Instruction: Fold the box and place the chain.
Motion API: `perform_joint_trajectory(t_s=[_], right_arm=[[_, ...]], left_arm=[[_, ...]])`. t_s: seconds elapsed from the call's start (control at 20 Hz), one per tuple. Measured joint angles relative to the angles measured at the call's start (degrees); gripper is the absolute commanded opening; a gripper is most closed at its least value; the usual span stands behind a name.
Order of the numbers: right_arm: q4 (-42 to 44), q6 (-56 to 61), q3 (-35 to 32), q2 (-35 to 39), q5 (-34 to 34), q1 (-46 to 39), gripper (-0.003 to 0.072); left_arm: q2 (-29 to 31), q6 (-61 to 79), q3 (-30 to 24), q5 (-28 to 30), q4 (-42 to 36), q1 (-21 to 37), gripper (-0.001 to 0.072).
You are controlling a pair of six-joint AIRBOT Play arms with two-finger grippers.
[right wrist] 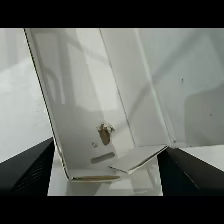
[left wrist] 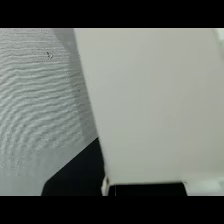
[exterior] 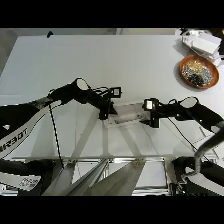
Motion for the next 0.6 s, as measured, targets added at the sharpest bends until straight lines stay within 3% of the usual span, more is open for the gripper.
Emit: perform_joint_trajectory(t_s=[0.35, 0.45, 0.55, 0.6], right_arm=[[-0.8, 1.6, 0.2, -1.2, 1.0, 0.8, 0.0632], [-1.9, 2.3, 0.2, -1.3, 2.1, 0.9, 0.0563], [-3.4, 3.3, 0.3, -1.3, 3.3, 0.9, 0.0557], [-4.4, 3.9, 0.3, -1.3, 3.9, 0.9, 0.0518]], left_arm=[[0.0, 0.0, 0.0, 0.0, 0.0, 0.0, 0.0013], [0.0, 0.0, 0.0, 0.0, 0.0, 0.0, 0.0013], [0.0, 0.0, 0.0, 0.0, 0.0, 0.0, 0.0013], [0.0, 0.0, 0.0, 0.0, -0.1, 0.0, 0.0013]])
